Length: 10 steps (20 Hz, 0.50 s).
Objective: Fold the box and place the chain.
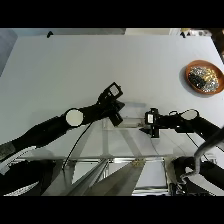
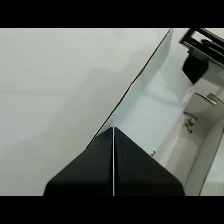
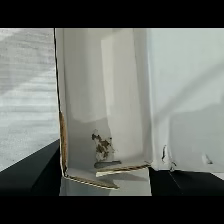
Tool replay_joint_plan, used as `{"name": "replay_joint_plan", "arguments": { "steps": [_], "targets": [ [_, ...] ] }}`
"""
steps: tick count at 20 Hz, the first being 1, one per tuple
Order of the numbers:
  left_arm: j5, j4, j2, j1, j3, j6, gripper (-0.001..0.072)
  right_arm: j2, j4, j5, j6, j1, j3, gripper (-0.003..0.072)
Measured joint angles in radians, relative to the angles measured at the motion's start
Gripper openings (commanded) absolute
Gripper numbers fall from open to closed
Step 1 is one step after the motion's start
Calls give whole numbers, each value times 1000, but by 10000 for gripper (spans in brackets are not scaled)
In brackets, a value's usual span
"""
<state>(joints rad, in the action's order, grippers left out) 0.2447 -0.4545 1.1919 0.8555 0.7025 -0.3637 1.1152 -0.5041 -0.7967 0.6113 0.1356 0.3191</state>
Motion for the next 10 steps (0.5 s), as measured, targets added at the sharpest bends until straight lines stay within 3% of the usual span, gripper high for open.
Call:
{"name": "replay_joint_plan", "arguments": {
  "steps": [6,10],
  "targets": [
    [280,-449,-20,-29,0,-293,2,0,2,0,0,0,0,401],
    [397,-679,-23,-39,0,-415,6,0,3,0,0,0,0,400]
  ]
}}
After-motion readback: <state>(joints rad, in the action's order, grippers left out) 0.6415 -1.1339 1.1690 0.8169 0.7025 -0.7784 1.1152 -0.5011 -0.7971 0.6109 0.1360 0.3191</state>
